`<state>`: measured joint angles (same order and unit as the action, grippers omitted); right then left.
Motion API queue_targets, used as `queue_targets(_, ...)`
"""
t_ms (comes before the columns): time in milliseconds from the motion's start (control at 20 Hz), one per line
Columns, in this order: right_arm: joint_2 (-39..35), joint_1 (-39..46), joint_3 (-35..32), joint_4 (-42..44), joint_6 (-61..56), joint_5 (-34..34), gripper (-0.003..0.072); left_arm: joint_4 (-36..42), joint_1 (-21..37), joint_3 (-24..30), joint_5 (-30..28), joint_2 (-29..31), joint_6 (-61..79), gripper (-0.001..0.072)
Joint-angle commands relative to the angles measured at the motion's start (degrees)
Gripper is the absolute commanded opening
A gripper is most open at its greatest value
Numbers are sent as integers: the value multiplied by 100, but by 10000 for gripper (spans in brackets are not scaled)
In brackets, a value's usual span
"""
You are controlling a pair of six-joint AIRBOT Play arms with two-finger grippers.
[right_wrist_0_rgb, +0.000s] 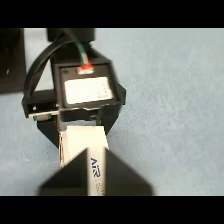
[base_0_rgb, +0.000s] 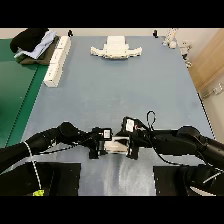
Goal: Fold the box.
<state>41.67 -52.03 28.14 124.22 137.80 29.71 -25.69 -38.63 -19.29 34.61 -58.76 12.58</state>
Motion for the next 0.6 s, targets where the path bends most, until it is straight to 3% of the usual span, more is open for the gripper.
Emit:
queue_targets(0, -175, 61, -387, 525, -953, -649, 6, 0, 2, 0, -2, 2, 0, 401)
queue_targets(250, -216, -219, -1034, 911, -1296, -1368, 6, 0, 2, 0, 0, 2, 0, 401)
queue_targets(550, -90, -413, -1259, 907, -1399, -1532, 7, 0, 2, 0, -2, 2, 0, 401)
